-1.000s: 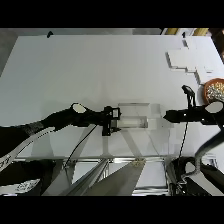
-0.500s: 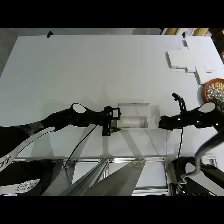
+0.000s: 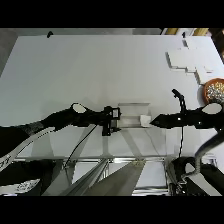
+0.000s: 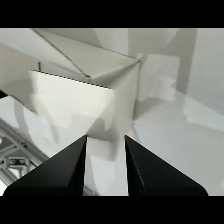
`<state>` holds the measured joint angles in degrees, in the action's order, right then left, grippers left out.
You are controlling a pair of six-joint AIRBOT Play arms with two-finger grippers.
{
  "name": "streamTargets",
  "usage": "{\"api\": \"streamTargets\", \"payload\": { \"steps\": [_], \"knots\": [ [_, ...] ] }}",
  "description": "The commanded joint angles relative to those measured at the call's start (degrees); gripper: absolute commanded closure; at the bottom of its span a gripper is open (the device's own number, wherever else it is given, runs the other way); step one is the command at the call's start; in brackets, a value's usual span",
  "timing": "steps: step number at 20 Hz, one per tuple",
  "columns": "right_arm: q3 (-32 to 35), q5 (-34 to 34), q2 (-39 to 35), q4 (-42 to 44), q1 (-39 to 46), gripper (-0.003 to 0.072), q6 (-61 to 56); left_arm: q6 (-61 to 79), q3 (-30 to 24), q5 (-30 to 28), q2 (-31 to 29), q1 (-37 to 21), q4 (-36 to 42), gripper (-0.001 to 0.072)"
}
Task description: Fold the box and place the chain.
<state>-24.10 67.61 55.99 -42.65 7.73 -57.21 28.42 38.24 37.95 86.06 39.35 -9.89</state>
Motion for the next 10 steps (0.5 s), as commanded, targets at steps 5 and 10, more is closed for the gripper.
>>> {"api": "streamTargets", "payload": {
  "steps": [5, 10],
  "knots": [
    [0.0, -4.87, -0.85, 0.39, -6.12, 0.0339, -1.53, 0.02, 0.0, 0.0, -0.04, -0.04, -0.02, 0.0697],
    [-2.91, -10.73, -0.83, -6.62, -14.36, 0.0279, -12.63, 0.0, 0.0, 0.0, -0.04, -0.04, -0.02, 0.0697]
  ]
}}
